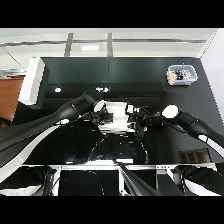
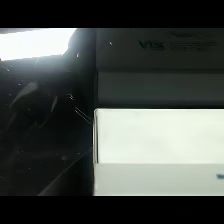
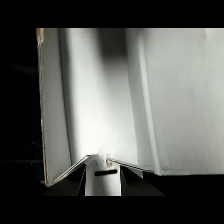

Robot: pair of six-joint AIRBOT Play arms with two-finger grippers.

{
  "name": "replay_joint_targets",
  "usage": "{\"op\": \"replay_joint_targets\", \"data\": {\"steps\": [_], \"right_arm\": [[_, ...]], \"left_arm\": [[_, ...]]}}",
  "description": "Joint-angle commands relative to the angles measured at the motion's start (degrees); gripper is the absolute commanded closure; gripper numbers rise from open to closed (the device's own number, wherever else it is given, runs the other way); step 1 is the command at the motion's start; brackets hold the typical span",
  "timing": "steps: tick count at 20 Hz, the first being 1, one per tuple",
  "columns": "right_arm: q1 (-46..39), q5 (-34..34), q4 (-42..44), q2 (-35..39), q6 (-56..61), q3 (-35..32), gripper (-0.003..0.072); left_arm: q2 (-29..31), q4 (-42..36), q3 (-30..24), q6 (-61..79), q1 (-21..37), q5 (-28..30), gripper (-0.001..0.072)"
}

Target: Fold the box and place the chain.

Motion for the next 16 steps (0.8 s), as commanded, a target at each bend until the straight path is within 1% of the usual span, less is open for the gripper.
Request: {"op": "replay_joint_targets", "data": {"steps": [1,6,7,8,9,10,11,12,13,14,15,16], "right_arm": [[0.02,-0.52,6.43,-1.7,-0.04,0.0,0.0441],[0.02,1.38,6.38,-1.97,0.9,0.0,0.0439],[0.02,1.29,6.21,-1.97,1.31,0.0,0.0364],[0.02,1.2,6.21,-1.97,1.53,0.0,0.0228],[0.02,1.36,5.97,-1.97,2.36,0.0,0.0279],[0.02,1.42,5.53,-1.97,3.32,0.0,0.0432],[0.02,1.4,5.11,-1.97,3.72,0.0,0.0428],[0.02,1.16,5.11,-1.97,4.09,0.0,0.0263],[0.02,1.11,5.03,-1.97,4.35,0.0,0.0222],[0.02,1.29,4.44,-1.95,5.51,0.02,0.0338],[0.0,1.95,2.84,-1.68,8.44,0.07,0.0638],[-0.26,2.38,0.13,-0.92,14.67,0.2,0.0666]], "left_arm": [[0.02,-0.09,0.04,0.0,0.02,0.09,0.0683],[0.02,-0.09,0.04,0.0,0.02,0.09,0.0683],[0.02,-0.09,0.04,0.0,0.02,0.09,0.0682],[0.02,-0.09,0.04,0.0,0.02,0.11,0.0683],[0.02,-0.09,0.04,0.0,0.02,0.11,0.0683],[0.02,-0.09,0.04,0.0,0.02,0.09,0.0682],[0.02,-0.09,0.04,0.0,0.0,0.09,0.0682],[0.02,-0.09,0.04,0.0,0.0,0.09,0.0682],[0.02,-0.09,0.04,0.02,0.02,0.09,0.0683],[0.02,-0.09,0.04,0.02,0.02,0.09,0.0683],[0.02,-0.09,0.04,0.02,0.02,0.09,0.0683],[0.02,-0.09,0.04,0.02,0.02,0.09,0.0682]]}}
